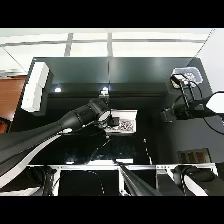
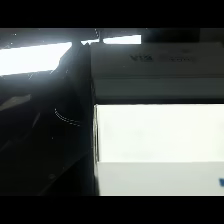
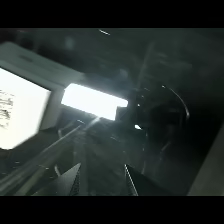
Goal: Fold the box and place the chain.
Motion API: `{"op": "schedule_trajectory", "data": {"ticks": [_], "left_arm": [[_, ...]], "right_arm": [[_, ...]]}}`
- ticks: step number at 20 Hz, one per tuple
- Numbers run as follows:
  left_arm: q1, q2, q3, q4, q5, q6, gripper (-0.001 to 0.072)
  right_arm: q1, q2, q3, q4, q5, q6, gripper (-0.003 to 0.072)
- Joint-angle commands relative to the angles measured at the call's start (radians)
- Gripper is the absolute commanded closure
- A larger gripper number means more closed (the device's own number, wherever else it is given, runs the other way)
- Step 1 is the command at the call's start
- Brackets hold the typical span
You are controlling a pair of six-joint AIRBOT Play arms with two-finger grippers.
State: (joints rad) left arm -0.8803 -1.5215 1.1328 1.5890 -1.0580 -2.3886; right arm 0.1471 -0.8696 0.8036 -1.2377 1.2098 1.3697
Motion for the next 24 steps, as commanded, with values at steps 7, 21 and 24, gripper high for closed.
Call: {"op": "schedule_trajectory", "data": {"ticks": [7,21,24], "left_arm": [[0.000,0.051,0.000,0.011,0.046,-0.022,0.0202],[0.511,0.460,-0.412,-0.433,0.030,0.974,0.0171],[0.579,0.403,-0.437,-0.793,-0.002,1.698,-0.0007]], "right_arm": [[-0.038,0.018,-0.057,0.058,-0.009,-0.002,0.0353],[-0.039,0.017,-0.058,0.055,-0.130,0.033,0.0353],[-0.039,0.017,-0.058,0.056,-0.130,0.033,0.0353]]}}
